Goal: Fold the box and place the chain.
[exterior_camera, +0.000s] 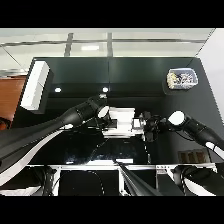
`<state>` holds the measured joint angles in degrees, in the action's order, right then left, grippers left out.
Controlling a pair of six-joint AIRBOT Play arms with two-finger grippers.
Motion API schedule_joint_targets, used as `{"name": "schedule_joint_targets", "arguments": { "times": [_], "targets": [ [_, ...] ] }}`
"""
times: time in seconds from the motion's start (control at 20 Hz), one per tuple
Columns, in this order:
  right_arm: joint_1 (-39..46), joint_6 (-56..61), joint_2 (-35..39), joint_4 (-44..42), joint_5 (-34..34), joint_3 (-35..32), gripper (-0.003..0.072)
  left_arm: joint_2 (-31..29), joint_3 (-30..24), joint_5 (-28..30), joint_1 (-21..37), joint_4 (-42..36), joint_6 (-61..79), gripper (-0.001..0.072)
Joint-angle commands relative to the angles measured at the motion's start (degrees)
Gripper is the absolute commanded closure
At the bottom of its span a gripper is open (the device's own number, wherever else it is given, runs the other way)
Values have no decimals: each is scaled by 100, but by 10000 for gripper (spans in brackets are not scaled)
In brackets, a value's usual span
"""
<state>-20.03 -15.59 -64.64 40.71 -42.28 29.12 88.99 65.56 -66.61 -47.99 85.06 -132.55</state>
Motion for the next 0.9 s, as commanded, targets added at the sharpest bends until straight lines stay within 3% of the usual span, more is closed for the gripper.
{"name": "schedule_joint_targets", "arguments": {
  "times": [0.0,0.05,0.1,0.15,0.2,0.25,0.3,0.85],
  "targets": [
    [4,-201,20,-166,-37,4,63,-4,4,76,-4,20,35,679],
    [4,-227,20,-284,-39,4,63,-4,4,74,-4,17,37,679],
    [4,-247,20,-358,-61,4,114,-4,4,74,-4,17,76,679],
    [4,-240,20,-380,-94,4,254,-4,4,66,-4,15,107,679],
    [4,-208,20,-393,-125,4,265,-4,4,55,-4,15,107,679],
    [4,-114,20,-439,-142,4,331,-4,4,57,-4,7,105,679],
    [4,-39,20,-498,-140,4,469,-4,4,59,-4,-9,105,679],
    [-107,105,-546,-1952,59,2,466,-4,4,55,-2,-11,118,679]
  ]
}}
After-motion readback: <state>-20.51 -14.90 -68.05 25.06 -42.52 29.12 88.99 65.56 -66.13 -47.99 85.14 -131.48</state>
